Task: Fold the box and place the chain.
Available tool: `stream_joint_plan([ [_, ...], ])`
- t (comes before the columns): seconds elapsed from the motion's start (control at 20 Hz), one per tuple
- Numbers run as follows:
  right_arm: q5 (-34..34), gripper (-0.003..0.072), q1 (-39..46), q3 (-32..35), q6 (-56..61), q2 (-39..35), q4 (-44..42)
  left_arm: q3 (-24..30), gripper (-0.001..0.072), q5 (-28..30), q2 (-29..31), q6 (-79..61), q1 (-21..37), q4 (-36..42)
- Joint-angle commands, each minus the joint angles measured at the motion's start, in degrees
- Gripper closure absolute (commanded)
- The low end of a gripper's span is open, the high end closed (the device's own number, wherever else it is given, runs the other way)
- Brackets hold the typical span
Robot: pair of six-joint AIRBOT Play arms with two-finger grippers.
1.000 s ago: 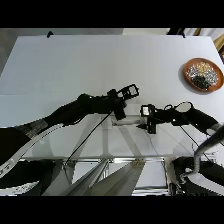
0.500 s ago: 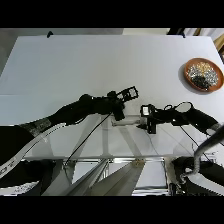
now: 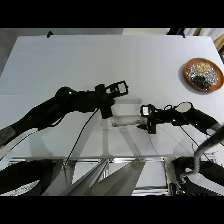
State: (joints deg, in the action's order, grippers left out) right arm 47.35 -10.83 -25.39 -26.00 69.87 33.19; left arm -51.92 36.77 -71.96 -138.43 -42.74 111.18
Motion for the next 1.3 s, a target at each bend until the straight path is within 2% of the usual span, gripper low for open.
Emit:
stream_joint_plan([
  [0.0,0.00,0.0288,0.00,0.02,0.02,-0.04,-0.02,6.38,0.0702,2.21,2.75,-1.77,0.68,4.22],
  [0.15,0.00,0.0288,0.00,0.02,0.02,-0.04,-0.02,11.76,0.0702,1.79,2.75,-9.62,0.50,11.50],
  [0.25,0.00,0.0288,0.00,0.02,0.02,-0.04,-0.02,13.22,0.0702,2.32,2.75,-11.72,0.52,11.78],
  [1.05,0.00,0.0288,0.00,0.02,0.02,-0.04,-0.02,13.33,0.0699,2.45,-1.49,-14.62,1.75,5.92],
  [1.1,0.00,0.0288,0.00,0.02,0.02,-0.04,-0.02,13.33,0.0663,1.77,-1.38,-14.97,2.01,5.75],
  [1.15,0.00,0.0288,0.00,0.02,0.02,-0.04,-0.02,13.33,0.0552,1.03,-1.14,-16.70,2.01,5.79],
  [1.2,0.00,0.0288,0.00,0.02,0.02,-0.04,-0.02,13.33,0.0474,0.57,-0.72,-19.39,1.92,5.95],
  [1.25,0.00,0.0288,0.00,0.02,0.02,-0.04,-0.02,13.33,0.0475,0.22,-0.24,-22.64,1.92,6.05],
])
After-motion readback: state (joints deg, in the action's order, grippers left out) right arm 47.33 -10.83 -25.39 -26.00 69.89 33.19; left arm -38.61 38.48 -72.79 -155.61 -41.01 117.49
